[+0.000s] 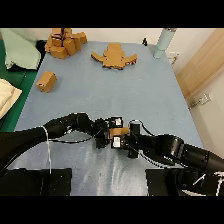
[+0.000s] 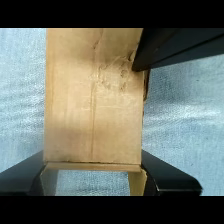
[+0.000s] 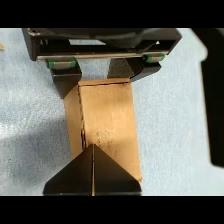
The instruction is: Fold the box.
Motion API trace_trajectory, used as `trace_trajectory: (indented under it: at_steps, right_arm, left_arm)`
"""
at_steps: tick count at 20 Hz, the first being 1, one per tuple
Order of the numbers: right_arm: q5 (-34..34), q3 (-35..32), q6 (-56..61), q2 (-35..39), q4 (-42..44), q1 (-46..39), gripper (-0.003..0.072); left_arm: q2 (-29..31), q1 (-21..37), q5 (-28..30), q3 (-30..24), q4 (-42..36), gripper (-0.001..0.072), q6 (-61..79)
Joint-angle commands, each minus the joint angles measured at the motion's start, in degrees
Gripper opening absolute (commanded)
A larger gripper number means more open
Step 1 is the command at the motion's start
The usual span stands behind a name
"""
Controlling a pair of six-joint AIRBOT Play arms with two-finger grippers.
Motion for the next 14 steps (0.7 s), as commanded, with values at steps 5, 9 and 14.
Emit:
trace_trajectory:
  at_steps: [5,9,14]
  right_arm:
    - [-0.15,0.07,0.02,-1.14,0.09,0.02,0.0013]
    - [-0.35,0.17,0.02,1.62,0.02,0.02,0.0013]
    - [-6.49,0.79,9.73,7.21,-4.94,-0.15,0.0013]
  left_arm:
    - [-0.02,0.00,0.00,0.02,0.00,0.0379,0.00]
    - [-0.02,0.00,0.00,0.02,0.00,0.0379,0.00]
    - [-0.02,0.00,0.00,0.02,0.00,0.0379,0.00]
